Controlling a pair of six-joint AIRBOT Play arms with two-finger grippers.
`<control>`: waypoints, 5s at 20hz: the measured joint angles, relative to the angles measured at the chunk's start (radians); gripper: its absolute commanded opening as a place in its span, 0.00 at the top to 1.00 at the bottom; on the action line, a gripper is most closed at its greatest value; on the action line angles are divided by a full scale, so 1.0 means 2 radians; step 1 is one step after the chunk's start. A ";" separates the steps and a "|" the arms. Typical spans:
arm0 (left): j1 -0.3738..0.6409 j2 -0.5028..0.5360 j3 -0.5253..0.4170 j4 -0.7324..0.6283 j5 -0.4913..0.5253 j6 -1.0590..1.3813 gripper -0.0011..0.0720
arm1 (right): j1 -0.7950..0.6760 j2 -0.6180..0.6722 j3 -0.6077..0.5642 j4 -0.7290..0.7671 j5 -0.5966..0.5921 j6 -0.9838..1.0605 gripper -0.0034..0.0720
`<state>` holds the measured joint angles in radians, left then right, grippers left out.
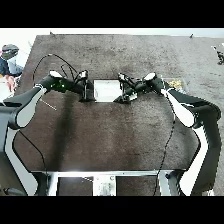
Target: Fold the box and place the chain.
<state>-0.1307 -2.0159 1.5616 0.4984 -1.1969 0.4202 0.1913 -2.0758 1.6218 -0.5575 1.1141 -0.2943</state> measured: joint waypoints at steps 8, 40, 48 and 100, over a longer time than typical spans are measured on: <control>-0.001 -0.017 0.016 -0.010 0.011 0.008 0.01 | 0.000 0.000 0.000 0.001 -0.003 0.001 0.34; -0.011 -0.046 0.067 0.036 -0.015 -0.021 0.08 | 0.000 0.000 0.000 0.000 -0.001 0.001 0.34; -0.013 -0.052 0.068 0.005 -0.015 -0.012 0.08 | 0.000 0.000 0.000 0.000 -0.002 0.000 0.34; -0.018 -0.093 0.090 -0.034 -0.017 0.032 0.34 | 0.000 0.000 0.000 0.000 -0.001 0.000 0.34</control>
<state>-0.1669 -2.2013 1.7420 0.4309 -1.2308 0.4847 0.1913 -2.0758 1.6222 -0.5583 1.1130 -0.2951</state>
